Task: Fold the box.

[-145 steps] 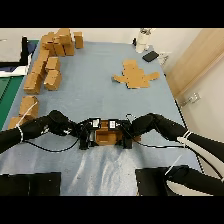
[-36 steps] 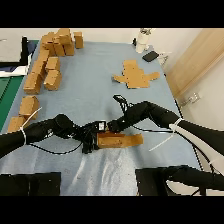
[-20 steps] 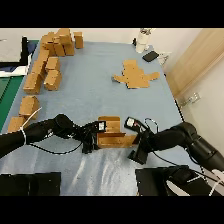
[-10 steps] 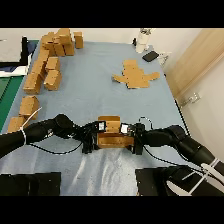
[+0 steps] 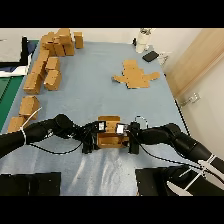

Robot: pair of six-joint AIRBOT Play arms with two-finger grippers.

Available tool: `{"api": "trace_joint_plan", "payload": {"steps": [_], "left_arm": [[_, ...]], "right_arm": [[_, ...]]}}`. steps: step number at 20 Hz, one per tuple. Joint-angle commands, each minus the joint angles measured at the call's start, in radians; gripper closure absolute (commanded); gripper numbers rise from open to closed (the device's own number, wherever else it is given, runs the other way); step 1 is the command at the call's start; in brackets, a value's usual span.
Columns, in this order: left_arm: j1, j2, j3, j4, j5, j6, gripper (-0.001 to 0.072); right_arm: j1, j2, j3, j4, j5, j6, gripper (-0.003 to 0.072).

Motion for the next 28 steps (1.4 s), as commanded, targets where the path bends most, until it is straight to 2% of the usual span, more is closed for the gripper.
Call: {"api": "trace_joint_plan", "payload": {"steps": [1, 11, 17, 18, 19, 20, 26, 27, 28], "left_arm": [[0.000, 0.000, 0.001, 0.000, 0.000, 0.000, 0.0192], [0.000, 0.000, 0.001, 0.000, 0.000, 0.000, 0.0192], [0.000, 0.000, 0.001, 0.000, 0.000, 0.000, 0.0192], [0.000, 0.000, 0.001, 0.000, 0.000, 0.000, 0.0192], [0.000, 0.000, 0.001, 0.000, 0.000, 0.000, 0.0192], [0.000, 0.000, 0.001, 0.000, 0.000, 0.000, 0.0192], [0.000, 0.000, 0.001, 0.000, 0.000, 0.000, 0.0192], [0.000, 0.000, 0.001, 0.000, 0.000, 0.000, 0.0192], [0.000, 0.000, 0.001, 0.000, 0.000, 0.000, 0.0192]], "right_arm": [[0.046, -0.002, 0.002, 0.014, -0.008, -0.003, 0.0415], [0.072, -0.053, 0.002, 0.022, 0.093, -0.090, 0.0425], [0.071, -0.053, 0.002, -0.018, 0.094, -0.092, 0.0421], [0.071, -0.053, 0.002, -0.018, 0.089, -0.091, 0.0339], [0.071, -0.053, 0.002, -0.015, 0.085, -0.091, 0.0146], [0.071, -0.053, 0.001, -0.016, 0.082, -0.091, 0.0054], [0.071, -0.053, 0.001, -0.021, 0.082, -0.091, 0.0068], [0.071, -0.053, 0.001, -0.021, 0.082, -0.091, 0.0079], [0.071, -0.053, 0.001, -0.021, 0.082, -0.091, 0.0124]]}}
